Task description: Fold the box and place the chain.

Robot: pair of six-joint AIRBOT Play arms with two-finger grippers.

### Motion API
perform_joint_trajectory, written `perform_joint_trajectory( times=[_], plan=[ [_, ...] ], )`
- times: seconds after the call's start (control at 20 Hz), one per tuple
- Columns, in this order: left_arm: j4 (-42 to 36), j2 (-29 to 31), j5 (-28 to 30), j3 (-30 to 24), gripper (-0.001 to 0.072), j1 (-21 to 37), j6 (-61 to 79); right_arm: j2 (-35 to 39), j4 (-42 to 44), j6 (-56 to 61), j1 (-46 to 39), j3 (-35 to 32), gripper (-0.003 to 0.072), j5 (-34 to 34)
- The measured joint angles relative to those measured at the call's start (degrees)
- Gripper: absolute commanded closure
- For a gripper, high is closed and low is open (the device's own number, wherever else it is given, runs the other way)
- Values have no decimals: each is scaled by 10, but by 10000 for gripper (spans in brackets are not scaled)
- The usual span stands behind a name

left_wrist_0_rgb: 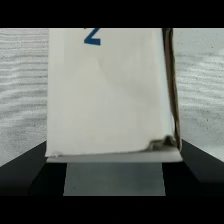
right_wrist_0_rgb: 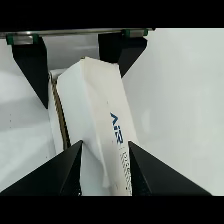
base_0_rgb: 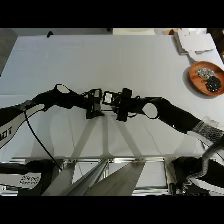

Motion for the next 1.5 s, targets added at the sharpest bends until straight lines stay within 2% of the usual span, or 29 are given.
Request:
perform_joint_trajectory(
  times=[0.55,0.65,0.7,0.8,0.85,0.9,1.0,1.1,1.15,1.2,1.25,1.5],
  plan=[
    [0,0,0,0,498,0,0,0,16,4,0,-11,385,7],
    [0,0,0,0,498,0,0,0,29,5,0,-11,326,9],
    [0,0,0,0,498,0,0,0,36,5,0,-11,326,11],
    [0,0,0,0,498,0,1,0,48,5,0,-11,333,17],
    [1,0,0,0,498,0,1,0,52,6,0,-11,385,19],
    [1,0,0,0,498,0,1,-2,56,6,0,-11,403,23],
    [1,0,0,0,498,0,1,-9,62,6,0,-11,399,28],
    [1,0,0,0,498,0,2,-17,66,6,0,-11,387,29],
    [1,0,0,0,498,0,2,-20,66,6,0,-11,348,33],
    [1,0,0,0,498,0,1,-22,67,6,0,-11,272,37],
    [1,0,0,0,498,0,1,-23,68,6,0,-12,246,41],
    [-1,0,0,0,498,0,-2,-26,68,7,0,-11,246,49]
  ],
)
